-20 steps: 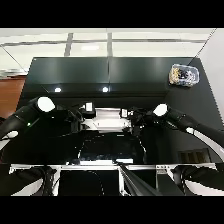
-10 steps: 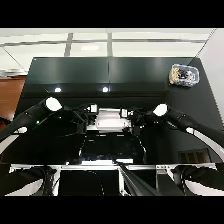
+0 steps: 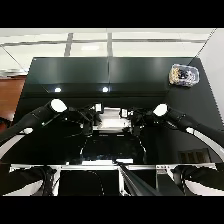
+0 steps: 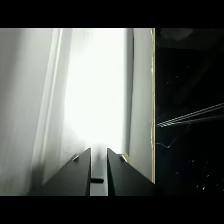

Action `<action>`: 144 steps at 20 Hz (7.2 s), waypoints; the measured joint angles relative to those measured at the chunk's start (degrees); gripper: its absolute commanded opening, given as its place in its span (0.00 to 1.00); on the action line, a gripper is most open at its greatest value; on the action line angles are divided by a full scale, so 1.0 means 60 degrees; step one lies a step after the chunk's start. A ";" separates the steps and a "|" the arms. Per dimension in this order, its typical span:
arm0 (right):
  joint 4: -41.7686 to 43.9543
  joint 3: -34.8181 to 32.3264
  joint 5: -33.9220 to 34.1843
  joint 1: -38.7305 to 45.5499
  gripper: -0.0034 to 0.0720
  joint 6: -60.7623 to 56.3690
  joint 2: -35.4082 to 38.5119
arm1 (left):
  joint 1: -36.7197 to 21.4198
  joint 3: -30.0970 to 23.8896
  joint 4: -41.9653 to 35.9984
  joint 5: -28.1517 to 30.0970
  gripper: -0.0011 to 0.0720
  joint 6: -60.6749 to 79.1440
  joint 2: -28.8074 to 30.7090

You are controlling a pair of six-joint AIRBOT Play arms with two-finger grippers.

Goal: Fold the box and place the chain.

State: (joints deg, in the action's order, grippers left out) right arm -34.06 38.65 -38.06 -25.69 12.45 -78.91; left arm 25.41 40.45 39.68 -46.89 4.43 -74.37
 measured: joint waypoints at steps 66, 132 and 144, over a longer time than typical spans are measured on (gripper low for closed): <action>0.0000 0.0000 0.0004 0.0004 0.28 0.0000 0.0000 | -0.1829 0.2353 0.0262 -0.4543 0.62 -1.1606 -0.1883; 0.0029 0.0000 0.0040 0.0000 0.28 -0.0011 0.0000 | 0.3632 0.2597 0.9606 -0.2291 0.62 -2.3340 -0.0721; 0.0025 0.0000 0.0036 0.0004 0.28 -0.0004 -0.0004 | 0.3468 0.1927 0.9497 -0.2018 0.62 -2.3551 0.0255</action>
State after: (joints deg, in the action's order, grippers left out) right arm -33.91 38.65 -37.85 -25.67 12.43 -78.94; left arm 46.22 52.01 96.66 -59.00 -136.88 -72.84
